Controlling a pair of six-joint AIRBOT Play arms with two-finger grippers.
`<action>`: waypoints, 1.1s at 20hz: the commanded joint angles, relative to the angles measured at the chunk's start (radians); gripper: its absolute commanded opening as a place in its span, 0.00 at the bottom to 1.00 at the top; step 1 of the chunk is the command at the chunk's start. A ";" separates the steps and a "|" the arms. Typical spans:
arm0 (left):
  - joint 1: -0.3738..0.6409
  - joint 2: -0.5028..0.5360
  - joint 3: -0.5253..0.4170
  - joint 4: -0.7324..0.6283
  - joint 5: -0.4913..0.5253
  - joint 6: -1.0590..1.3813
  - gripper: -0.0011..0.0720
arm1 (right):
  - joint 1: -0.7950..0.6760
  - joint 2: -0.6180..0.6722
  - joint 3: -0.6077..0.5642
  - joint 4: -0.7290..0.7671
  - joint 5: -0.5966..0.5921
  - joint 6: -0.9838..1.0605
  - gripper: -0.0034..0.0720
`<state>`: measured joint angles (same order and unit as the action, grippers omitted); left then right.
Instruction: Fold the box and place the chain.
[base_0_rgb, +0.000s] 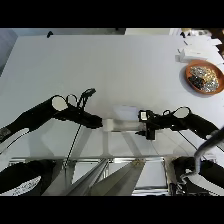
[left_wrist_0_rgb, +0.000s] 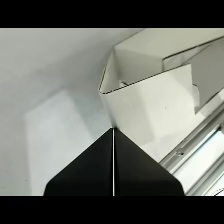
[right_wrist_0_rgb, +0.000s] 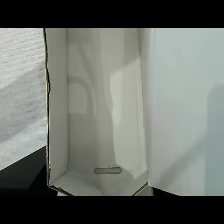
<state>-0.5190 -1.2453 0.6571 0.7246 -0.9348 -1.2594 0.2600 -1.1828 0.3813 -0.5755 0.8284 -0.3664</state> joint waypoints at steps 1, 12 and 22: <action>-0.013 0.006 0.000 -0.019 0.004 0.006 0.03 | 0.000 0.000 0.000 0.000 0.001 -0.002 0.58; -0.082 0.008 0.000 -0.089 0.037 0.055 0.14 | 0.000 0.000 0.000 0.000 0.001 -0.002 0.58; -0.107 0.008 0.000 -0.104 0.093 0.050 0.49 | 0.000 0.000 0.000 0.000 0.002 -0.002 0.58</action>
<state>-0.6128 -1.2377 0.6567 0.6239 -0.8719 -1.2060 0.2604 -1.1828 0.3813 -0.5758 0.8288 -0.3687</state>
